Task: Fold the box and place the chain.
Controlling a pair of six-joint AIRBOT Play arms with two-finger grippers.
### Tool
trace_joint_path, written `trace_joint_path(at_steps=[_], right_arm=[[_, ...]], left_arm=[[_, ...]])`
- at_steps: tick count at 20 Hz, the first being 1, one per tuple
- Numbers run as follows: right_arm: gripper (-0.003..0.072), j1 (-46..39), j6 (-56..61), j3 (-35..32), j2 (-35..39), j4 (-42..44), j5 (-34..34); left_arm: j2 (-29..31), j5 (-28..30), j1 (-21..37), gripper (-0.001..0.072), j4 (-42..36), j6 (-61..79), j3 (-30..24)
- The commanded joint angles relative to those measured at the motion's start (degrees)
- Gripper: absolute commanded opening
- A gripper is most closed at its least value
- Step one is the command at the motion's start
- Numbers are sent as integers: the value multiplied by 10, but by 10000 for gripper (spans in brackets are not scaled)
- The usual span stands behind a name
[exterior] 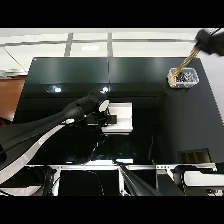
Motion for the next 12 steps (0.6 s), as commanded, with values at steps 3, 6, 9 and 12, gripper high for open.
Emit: trace_joint_path(at_steps=[3, 6, 9, 12], right_arm=[[10, 0, -68, 1, 163, 65, -10], [9, 0, -89, 3, 217, 134, 17], [9, 1, -116, 3, 256, 237, 37], [10, 1, -121, 3, 275, 308, 96]], left_arm=[[0, -1, 0, 26, 0, 0, 0], [0, 1, 0, 26, 0, 0, 0], [0, 1, 0, 26, 0, 0, 0], [0, 1, 0, 26, 0, 0, 0]])
